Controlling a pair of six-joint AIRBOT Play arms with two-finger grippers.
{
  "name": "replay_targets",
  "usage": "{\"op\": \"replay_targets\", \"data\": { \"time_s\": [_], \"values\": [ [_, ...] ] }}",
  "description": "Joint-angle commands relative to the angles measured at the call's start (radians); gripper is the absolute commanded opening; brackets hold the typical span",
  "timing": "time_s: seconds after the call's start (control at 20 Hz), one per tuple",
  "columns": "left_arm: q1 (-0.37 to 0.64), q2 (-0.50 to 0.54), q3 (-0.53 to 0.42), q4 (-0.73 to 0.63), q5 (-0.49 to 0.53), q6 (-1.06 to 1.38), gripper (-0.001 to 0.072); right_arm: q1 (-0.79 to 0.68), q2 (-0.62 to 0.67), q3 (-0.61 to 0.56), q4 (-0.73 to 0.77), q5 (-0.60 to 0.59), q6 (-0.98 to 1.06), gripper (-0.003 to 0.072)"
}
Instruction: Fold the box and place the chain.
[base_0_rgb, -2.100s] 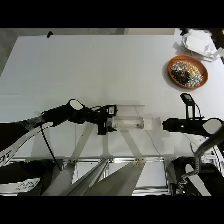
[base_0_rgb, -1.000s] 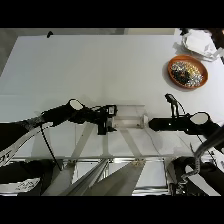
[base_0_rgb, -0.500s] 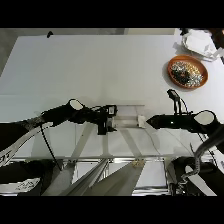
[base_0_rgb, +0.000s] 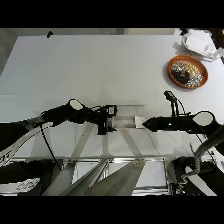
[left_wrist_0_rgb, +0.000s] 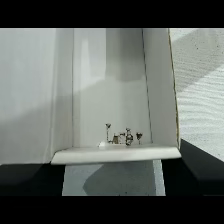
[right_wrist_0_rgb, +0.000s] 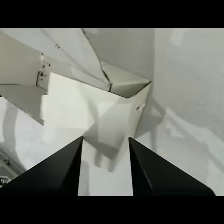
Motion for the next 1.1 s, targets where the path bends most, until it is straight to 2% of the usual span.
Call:
{"op": "replay_targets", "data": {
  "time_s": [0.0,0.2,0.45,0.6,0.75,0.85,0.95,1.05],
  "values": [
    [0.0,0.0,0.0,0.0,0.0,0.0,0.0371,0.039,-0.009,0.0,0.007,-0.045,0.008,0.0366],
    [0.0,0.0,0.0,0.0,0.0,0.0,0.0371,0.089,-0.011,0.005,-0.007,-0.102,0.047,0.0395],
    [0.0,0.0,0.0,0.0,0.0,0.0,0.0371,0.183,-0.034,0.106,-0.224,-0.119,0.281,0.0395],
    [0.0,0.0,0.0,0.0,0.0,0.0,0.0371,0.27,-0.101,0.169,-0.39,-0.087,0.469,0.0395],
    [0.001,0.0,0.0,0.0,0.0,0.0,0.0371,0.352,-0.161,0.209,-0.417,-0.108,0.536,0.0395],
    [0.0,0.0,0.0,0.0,0.0,0.0,0.0371,0.392,-0.173,0.237,-0.502,-0.114,0.631,0.0396],
    [0.0,0.0,0.0,0.0,0.0,0.0,0.0371,0.41,-0.176,0.263,-0.571,-0.08,0.712,0.0416],
    [0.0,0.0,0.0,0.0,0.0,0.0,0.0371,0.432,-0.191,0.273,-0.577,-0.062,0.742,0.0432]
  ]
}}
